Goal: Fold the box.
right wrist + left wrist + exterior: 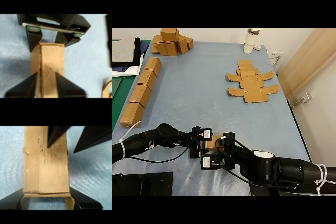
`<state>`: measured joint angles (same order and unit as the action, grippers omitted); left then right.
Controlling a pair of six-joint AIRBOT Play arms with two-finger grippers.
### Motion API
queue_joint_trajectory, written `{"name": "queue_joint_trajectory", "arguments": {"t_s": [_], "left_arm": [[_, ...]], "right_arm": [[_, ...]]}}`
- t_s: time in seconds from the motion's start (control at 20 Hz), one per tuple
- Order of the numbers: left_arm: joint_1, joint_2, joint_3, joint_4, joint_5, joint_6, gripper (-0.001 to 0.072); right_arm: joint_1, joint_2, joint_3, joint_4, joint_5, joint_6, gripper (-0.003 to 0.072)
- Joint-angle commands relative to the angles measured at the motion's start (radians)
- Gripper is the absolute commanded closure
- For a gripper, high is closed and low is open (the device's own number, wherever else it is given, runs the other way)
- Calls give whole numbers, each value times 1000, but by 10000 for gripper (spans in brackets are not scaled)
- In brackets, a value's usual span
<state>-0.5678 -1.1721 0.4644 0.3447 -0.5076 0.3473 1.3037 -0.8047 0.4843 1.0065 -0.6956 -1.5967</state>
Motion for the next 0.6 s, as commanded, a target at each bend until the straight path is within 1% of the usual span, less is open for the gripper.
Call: {"name": "queue_joint_trajectory", "arguments": {"t_s": [0.0, 0.05, 0.1, 0.2, 0.25, 0.3, 0.35, 0.4, 0.5, 0.55], "left_arm": [[0, 0, 0, 0, 0, 0, 238], [0, 0, 0, 0, 0, 0, 238], [0, 0, 0, 0, 0, 0, 238], [0, 0, 0, 0, 0, 0, 238], [0, 0, 0, 0, 0, 0, 238], [0, 0, 0, 0, 0, 0, 238], [0, 0, 0, 0, 0, 0, 238], [0, 0, 0, 0, 0, 0, 238], [0, 0, 0, 0, 0, 0, 238], [0, 0, 0, 0, 0, 0, 238]], "right_arm": [[1, 77, 16, 25, -85, 0, 277], [1, 118, 24, 54, -126, 6, 277], [1, 159, 28, 114, -159, 47, 277], [0, 238, 16, 346, -196, 270, 283], [-2, 270, -14, 431, -192, 412, 392], [-2, 301, -59, 499, -167, 539, 577], [-2, 326, -110, 557, -110, 639, 640], [-2, 350, -165, 599, -26, 729, 681], [-2, 388, -273, 649, 197, 901, 681], [-9, 394, -317, 640, 309, 997, 681]]}}
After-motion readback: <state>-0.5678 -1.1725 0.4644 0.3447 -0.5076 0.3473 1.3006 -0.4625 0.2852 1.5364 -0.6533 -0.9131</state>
